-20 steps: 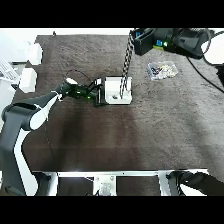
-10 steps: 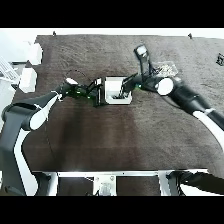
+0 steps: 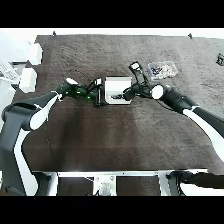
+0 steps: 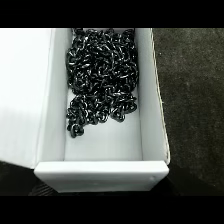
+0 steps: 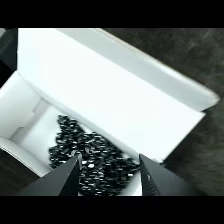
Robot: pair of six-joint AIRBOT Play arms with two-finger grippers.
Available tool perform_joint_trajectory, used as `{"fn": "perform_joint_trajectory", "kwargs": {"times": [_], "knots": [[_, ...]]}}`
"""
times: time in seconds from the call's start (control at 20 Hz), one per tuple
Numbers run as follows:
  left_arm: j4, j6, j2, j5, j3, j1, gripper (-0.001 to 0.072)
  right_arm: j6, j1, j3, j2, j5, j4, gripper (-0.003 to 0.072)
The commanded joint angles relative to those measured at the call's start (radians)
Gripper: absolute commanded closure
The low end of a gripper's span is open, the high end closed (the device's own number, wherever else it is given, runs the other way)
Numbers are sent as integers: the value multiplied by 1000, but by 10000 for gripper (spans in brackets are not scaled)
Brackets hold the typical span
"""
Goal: Fold the box and place the chain.
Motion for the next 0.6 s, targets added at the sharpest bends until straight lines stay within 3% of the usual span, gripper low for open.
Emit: {"fn": "perform_joint_trajectory", "kwargs": {"times": [0.0,0.2,0.4,0.55], "knots": [[0,0,1,0,0,0,182,-222,-101,4,34,41,0,276],[0,0,1,0,0,0,182,-584,-246,7,31,105,77,295],[0,0,1,0,0,0,182,-1072,-357,27,-37,290,415,295],[0,0,1,0,0,0,182,-1228,-409,90,-144,456,553,295]]}}
